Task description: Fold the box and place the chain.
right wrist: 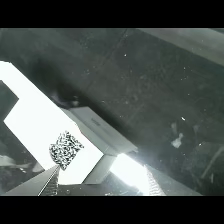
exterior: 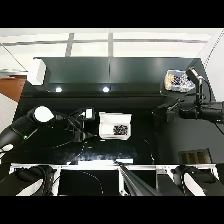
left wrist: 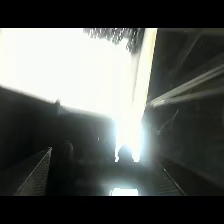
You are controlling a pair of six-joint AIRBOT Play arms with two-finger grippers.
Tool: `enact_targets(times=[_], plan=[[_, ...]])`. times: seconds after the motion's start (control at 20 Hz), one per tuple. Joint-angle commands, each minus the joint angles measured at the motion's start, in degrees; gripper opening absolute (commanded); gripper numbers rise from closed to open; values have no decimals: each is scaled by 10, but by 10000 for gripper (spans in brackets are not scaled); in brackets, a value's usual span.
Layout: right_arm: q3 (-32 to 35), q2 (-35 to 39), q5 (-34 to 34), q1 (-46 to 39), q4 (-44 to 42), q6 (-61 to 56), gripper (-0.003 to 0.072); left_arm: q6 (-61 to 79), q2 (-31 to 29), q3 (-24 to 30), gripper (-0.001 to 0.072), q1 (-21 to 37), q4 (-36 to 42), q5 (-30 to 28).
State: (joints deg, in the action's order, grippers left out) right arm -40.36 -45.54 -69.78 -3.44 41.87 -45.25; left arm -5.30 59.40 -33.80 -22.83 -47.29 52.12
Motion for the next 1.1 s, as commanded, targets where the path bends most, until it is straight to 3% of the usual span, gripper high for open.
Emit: enact_targets(times=[0.0,0.15,0.3,0.75,1.05], plan=[[0,0,-16,0,0,-9,611,21,-2,-5,698,16,102,27],[0,0,-23,0,0,-9,611,0,-2,-7,698,72,108,98],[0,0,-18,0,0,-9,610,25,9,10,699,111,150,99],[0,0,-16,0,0,-9,610,202,106,16,699,87,150,68],[0,0,-16,0,0,-9,610,248,133,15,699,52,168,62]])
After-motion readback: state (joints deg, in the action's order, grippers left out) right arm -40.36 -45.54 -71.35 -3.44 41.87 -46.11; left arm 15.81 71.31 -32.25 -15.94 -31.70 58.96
